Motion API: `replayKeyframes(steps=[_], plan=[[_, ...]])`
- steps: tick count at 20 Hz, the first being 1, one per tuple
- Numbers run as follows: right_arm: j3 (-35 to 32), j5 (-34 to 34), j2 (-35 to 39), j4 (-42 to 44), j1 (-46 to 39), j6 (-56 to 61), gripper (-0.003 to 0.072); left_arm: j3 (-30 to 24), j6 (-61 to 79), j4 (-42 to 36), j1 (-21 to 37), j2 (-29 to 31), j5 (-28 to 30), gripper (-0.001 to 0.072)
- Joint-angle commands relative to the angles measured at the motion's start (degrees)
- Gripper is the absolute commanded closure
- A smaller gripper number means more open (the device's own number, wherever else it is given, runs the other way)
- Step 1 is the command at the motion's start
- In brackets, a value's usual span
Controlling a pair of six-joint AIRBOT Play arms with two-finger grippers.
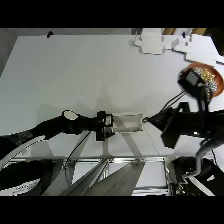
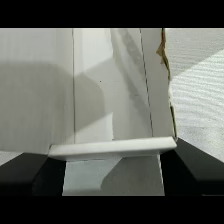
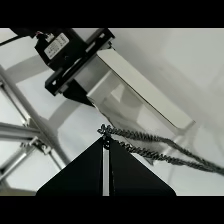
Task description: Fold the box and place the chain.
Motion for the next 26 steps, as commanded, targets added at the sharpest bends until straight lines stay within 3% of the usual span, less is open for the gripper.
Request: replayKeyframes(steps=[1,4,10,15,18,23,26], plan=[[-4.9,-10.3,-2.0,0.8,4.9,-0.1,0.0667,0.0,0.0,0.0,0.0,0.0,0.0,0.0434],[-5.4,-14.6,-7.2,0.8,7.6,-0.1,0.0667,0.0,0.0,0.0,0.0,0.0,0.0,0.0434],[-5.4,-16.4,-18.8,-0.3,11.1,0.7,0.0667,0.0,0.0,0.0,0.0,0.0,0.0,0.0434],[-5.4,-16.4,-23.8,-1.1,11.1,0.7,0.0663,0.0,0.0,0.0,0.0,0.0,0.0,0.0434],[-5.4,-16.0,-25.1,-1.2,11.1,2.1,0.0506,0.0,0.0,0.0,0.0,0.0,0.0,0.0434],[0.7,-7.0,-23.0,-1.6,9.4,2.1,0.0488,0.0,0.0,0.0,0.0,0.0,0.0,0.0434],[7.4,0.4,-22.8,-7.9,3.6,5.3,0.0488,0.0,0.0,0.0,0.0,0.0,0.0,0.0434]])
